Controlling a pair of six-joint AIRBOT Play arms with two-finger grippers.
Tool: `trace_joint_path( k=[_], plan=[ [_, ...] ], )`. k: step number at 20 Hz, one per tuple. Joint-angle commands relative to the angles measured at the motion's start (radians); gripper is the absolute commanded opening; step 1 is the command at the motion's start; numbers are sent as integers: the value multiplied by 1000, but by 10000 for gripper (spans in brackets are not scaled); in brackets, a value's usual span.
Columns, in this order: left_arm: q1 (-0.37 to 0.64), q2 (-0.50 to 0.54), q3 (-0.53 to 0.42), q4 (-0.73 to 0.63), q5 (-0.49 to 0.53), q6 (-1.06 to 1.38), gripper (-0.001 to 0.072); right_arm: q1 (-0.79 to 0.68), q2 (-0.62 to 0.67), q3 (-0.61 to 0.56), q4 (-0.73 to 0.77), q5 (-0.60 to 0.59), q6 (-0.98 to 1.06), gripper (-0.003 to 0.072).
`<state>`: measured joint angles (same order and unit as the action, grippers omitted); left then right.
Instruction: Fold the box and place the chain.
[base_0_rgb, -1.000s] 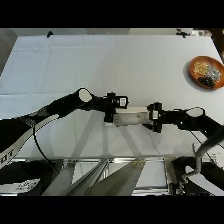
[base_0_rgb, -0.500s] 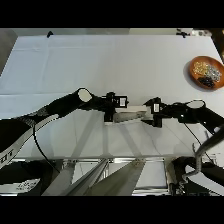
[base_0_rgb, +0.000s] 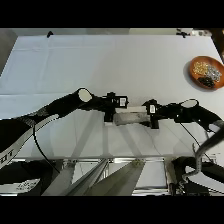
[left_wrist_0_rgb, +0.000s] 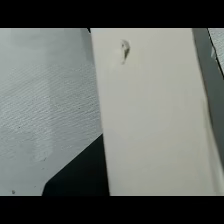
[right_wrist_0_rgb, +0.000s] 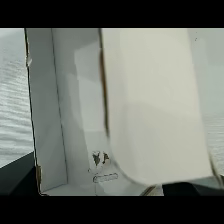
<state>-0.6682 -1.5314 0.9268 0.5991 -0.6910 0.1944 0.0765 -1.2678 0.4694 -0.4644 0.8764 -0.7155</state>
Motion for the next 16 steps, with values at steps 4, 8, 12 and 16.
trace_joint_path(
  k=[4, 8, 12, 16],
  plan=[
    [0, 0, 0, 0, 2, 0, 13, -12, -10, 0, -85, 28, 87, 672],
    [0, 0, 0, 0, 2, 0, 13, -14, -10, 0, -52, 33, 78, 658],
    [0, 0, 0, 0, 2, 0, 13, -14, -15, 0, -43, 48, 78, 639],
    [0, 0, 0, 0, 2, 0, 13, -14, -22, 0, -51, 39, 78, 558]
  ],
)
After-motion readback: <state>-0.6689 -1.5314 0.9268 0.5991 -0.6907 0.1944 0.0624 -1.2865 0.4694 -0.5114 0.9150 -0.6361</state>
